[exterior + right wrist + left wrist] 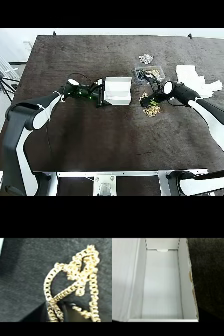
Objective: Fold the box and place the chain.
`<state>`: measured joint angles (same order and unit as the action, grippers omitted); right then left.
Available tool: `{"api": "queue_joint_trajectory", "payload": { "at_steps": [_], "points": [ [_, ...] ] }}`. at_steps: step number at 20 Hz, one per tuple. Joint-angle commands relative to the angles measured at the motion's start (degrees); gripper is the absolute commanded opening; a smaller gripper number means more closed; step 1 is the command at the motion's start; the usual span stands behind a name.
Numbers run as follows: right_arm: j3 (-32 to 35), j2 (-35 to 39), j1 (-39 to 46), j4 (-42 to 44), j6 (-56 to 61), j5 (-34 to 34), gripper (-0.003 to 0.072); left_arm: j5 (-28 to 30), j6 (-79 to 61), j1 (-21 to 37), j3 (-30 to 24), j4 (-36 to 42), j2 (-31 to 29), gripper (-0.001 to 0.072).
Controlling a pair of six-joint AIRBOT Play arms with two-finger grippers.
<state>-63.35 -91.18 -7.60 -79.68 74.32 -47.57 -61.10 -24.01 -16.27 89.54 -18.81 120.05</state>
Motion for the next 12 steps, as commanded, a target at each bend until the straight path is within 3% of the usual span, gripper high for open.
{"api": "queue_joint_trajectory", "payload": {
  "at_steps": [1,5,12],
  "points": [
    [-0.4,-1.6,-0.1,-0.5,-1.3,-1.7,0.0003,0.0,0.0,0.0,0.0,0.0,0.0,0.0415],
    [-4.1,2.2,-0.5,0.8,-0.9,-1.4,0.0000,0.0,0.0,0.0,0.0,0.0,0.0,0.0415],
    [-8.1,20.0,-1.0,1.9,2.0,-1.4,0.0000,0.0,0.0,0.0,0.0,0.0,0.0,0.0415]
  ]
}}
